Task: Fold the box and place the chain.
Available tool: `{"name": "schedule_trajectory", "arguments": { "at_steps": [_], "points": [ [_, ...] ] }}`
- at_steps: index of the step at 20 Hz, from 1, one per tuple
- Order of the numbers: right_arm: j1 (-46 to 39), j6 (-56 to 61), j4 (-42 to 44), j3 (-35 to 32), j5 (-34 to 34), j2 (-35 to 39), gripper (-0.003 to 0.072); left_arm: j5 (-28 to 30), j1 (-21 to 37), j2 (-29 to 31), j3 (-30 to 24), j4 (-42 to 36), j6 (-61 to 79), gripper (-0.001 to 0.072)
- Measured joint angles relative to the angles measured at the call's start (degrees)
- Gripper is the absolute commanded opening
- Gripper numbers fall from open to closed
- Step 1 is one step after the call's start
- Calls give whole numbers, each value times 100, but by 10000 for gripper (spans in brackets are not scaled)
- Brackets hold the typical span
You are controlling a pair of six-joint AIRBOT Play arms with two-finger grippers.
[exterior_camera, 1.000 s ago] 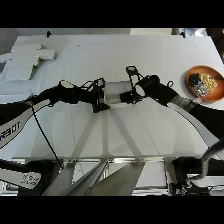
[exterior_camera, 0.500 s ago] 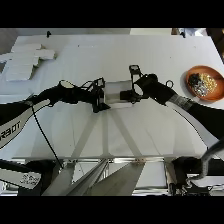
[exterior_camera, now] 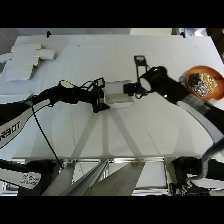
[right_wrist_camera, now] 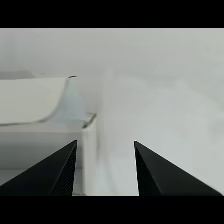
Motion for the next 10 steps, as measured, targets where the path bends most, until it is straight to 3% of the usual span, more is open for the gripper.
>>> {"name": "schedule_trajectory", "arguments": {
  "at_steps": [5,10],
  "points": [
    [-1202,-756,-557,22,400,791,434,-2,2,0,0,0,0,479],
    [-3088,-1762,-612,20,400,879,469,-2,2,0,0,0,0,479]
  ]
}}
